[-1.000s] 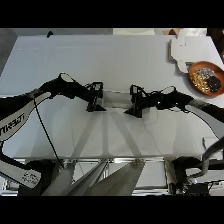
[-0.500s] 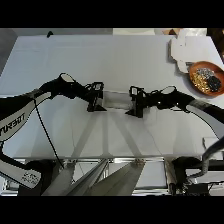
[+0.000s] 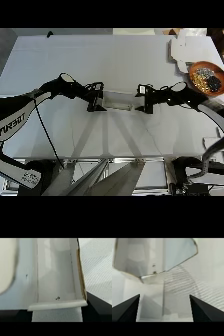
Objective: Fold the box and place the chain.
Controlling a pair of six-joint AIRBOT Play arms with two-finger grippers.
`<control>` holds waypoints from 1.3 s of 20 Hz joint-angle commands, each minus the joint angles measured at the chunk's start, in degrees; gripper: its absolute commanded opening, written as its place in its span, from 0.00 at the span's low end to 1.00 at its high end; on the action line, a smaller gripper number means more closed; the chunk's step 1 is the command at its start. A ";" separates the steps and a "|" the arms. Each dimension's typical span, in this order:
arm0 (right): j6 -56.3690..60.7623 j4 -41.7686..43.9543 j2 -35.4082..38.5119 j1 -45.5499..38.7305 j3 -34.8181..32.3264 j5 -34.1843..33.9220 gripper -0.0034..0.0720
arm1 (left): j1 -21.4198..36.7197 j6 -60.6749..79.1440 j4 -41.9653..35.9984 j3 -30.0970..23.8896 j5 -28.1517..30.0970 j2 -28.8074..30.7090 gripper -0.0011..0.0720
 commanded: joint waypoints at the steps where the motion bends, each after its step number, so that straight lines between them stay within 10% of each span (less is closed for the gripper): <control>1: 1.92 -4.09 2.51 -3.21 0.02 2.58 0.89 | 0.02 -0.15 -0.11 0.00 -0.02 -0.02 0.47; 3: 4.61 -4.11 4.37 -3.63 0.02 4.26 0.59 | 0.02 -0.15 -0.13 0.00 -0.02 -0.02 0.47; 5: 6.43 -4.07 6.64 -3.63 0.02 8.04 0.07 | 0.04 -0.15 -0.13 -0.02 -0.02 -0.02 0.47; 13: 26.73 7.13 13.00 -1.97 0.02 17.53 0.06 | 0.02 -0.15 -0.13 0.00 -0.02 -0.02 0.47; 21: 29.00 17.27 10.29 7.74 0.02 -7.32 0.05 | 0.02 -0.15 -0.13 -0.02 -0.02 -0.02 0.47; 26: 28.00 22.14 1.05 7.74 0.02 -10.45 0.05 | 0.04 -0.15 -0.13 0.00 -0.02 -0.02 0.47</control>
